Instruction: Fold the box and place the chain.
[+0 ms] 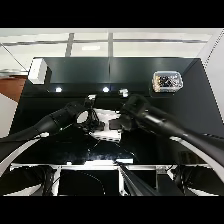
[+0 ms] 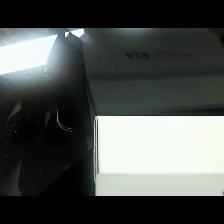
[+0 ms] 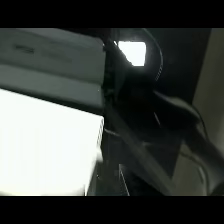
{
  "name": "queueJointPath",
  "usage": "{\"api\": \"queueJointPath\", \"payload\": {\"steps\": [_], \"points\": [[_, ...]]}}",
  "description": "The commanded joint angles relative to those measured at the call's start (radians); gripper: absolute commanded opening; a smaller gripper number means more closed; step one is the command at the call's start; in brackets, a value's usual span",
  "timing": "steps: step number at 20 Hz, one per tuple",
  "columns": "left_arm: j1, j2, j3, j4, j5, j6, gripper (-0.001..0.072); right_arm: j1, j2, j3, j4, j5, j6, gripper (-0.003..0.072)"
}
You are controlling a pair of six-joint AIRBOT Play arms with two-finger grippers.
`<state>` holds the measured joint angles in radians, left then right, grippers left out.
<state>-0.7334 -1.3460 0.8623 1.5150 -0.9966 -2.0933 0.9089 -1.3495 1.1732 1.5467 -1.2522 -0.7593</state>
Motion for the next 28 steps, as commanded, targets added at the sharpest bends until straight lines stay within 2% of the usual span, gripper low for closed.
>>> {"api": "queueJointPath", "payload": {"steps": [1,4,6,8,9,10,11,12,14,16,22,23,24,26,28], "points": [[0.0,0.001,0.0,0.0,0.001,-0.001,0.0028,-0.021,0.156,0.003,-0.01,-0.049,-0.076,0.0246],[0.0,0.001,0.0,-0.001,0.001,-0.001,0.0028,-0.104,0.328,0.003,-0.063,-0.057,-0.103,0.0246],[0.0,0.001,0.0,-0.001,0.001,-0.001,0.0028,-0.192,0.4,0.002,-0.204,-0.09,-0.116,0.0246],[0.0,0.001,0.0,0.0,0.002,-0.001,0.0028,-0.297,0.407,-0.003,-0.401,-0.124,-0.121,0.0246],[0.0,0.001,0.0,0.0,0.002,-0.001,0.0028,-0.364,0.399,-0.016,-0.466,-0.093,-0.121,0.0247],[0.0,0.001,0.0,0.0,0.003,-0.001,0.0028,-0.437,0.384,-0.03,-0.478,-0.038,-0.126,0.0325],[0.0,0.001,0.0,0.003,0.003,-0.001,0.0028,-0.515,0.357,-0.036,-0.447,0.027,-0.151,0.0649],[0.0,0.001,0.0,0.003,0.003,0.0,0.0028,-0.602,0.316,-0.036,-0.381,0.113,-0.196,0.0701],[0.0,0.001,0.0,0.004,0.003,0.005,0.0028,-0.751,0.223,-0.031,-0.244,0.287,-0.236,0.0701],[0.0,0.001,0.0,0.003,0.005,0.004,0.0028,-0.849,0.111,-0.003,-0.137,0.408,-0.322,0.07],[0.0,0.001,0.0,0.003,0.012,0.004,0.0028,-0.895,-0.269,0.251,-0.085,0.372,-0.452,0.0697],[0.0,0.001,0.0,0.002,0.012,0.003,0.0028,-0.895,-0.316,0.29,-0.058,0.367,-0.47,0.0619],[0.0,0.001,0.0,0.002,0.011,0.003,0.0028,-0.895,-0.351,0.32,-0.029,0.365,-0.492,0.0595],[0.0,0.001,0.0,0.002,0.008,0.003,0.0028,-0.895,-0.402,0.363,0.035,0.366,-0.521,0.0594],[0.0,0.001,0.0,0.002,0.008,0.003,0.0028,-0.893,-0.433,0.378,0.032,0.367,-0.521,0.0594]]}}
